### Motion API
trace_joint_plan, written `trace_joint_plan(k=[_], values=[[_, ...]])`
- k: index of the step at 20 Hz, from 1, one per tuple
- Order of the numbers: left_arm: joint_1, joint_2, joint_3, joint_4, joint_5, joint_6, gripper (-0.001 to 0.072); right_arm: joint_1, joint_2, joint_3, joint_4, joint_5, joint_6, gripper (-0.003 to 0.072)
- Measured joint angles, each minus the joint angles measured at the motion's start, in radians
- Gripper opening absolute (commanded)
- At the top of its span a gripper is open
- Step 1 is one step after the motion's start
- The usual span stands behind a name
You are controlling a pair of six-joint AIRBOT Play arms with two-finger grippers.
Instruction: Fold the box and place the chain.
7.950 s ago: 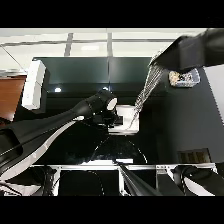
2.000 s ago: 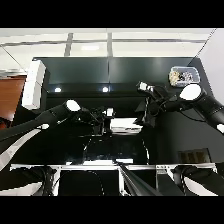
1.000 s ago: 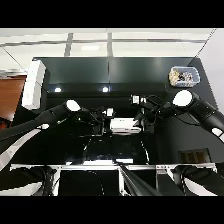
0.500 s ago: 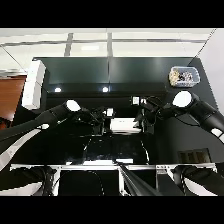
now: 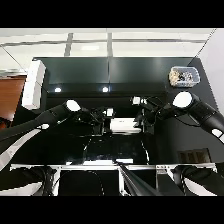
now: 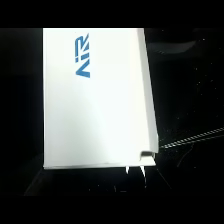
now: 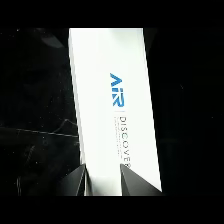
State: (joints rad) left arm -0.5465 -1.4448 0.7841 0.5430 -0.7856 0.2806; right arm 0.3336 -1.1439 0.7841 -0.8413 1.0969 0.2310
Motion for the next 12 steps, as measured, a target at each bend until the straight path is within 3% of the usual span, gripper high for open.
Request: trace_joint_plan(k=[12], values=[[0.000,0.000,0.000,0.000,0.000,0.000,0.0418,0.000,0.014,0.000,-0.001,-0.007,0.025,0.0179]])
